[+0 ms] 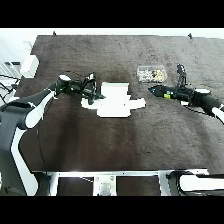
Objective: Fold the box and place the chain.
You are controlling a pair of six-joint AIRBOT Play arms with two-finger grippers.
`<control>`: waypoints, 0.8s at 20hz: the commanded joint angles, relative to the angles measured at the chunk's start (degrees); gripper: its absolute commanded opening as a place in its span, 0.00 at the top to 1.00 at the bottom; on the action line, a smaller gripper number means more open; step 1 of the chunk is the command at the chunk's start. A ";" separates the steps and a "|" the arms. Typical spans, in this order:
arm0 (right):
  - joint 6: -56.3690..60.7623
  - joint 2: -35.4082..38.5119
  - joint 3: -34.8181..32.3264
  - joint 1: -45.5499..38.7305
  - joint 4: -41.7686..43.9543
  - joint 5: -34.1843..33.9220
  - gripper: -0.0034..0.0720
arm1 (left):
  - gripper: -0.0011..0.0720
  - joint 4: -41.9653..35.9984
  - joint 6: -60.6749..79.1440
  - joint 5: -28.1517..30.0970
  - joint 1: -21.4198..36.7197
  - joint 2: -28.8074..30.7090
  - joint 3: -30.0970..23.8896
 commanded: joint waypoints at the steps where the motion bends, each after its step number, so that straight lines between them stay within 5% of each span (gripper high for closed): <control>1: -16.44 4.63 -4.37 1.42 4.09 0.28 0.44 | 0.95 0.00 0.20 0.02 0.04 -0.11 -0.04; 2: -21.24 5.25 -5.25 2.58 4.07 0.28 0.20 | 0.95 0.00 0.17 0.11 0.04 -0.11 -0.04; 3: -25.31 5.35 -5.84 4.15 3.52 0.48 0.14 | 0.95 0.00 0.17 0.24 0.04 -0.11 -0.04; 6: -35.54 5.31 -6.14 9.31 -4.92 0.83 0.11 | 0.95 0.00 0.15 0.74 0.04 -0.09 -0.04; 12: -36.48 5.27 -6.16 18.45 -19.43 -0.35 0.11 | 0.95 -0.02 -0.13 2.58 0.04 -0.09 -0.04; 16: -36.48 5.25 -6.16 22.21 -20.17 -3.72 0.11 | 0.95 -0.48 -1.38 3.93 0.02 -0.09 -0.04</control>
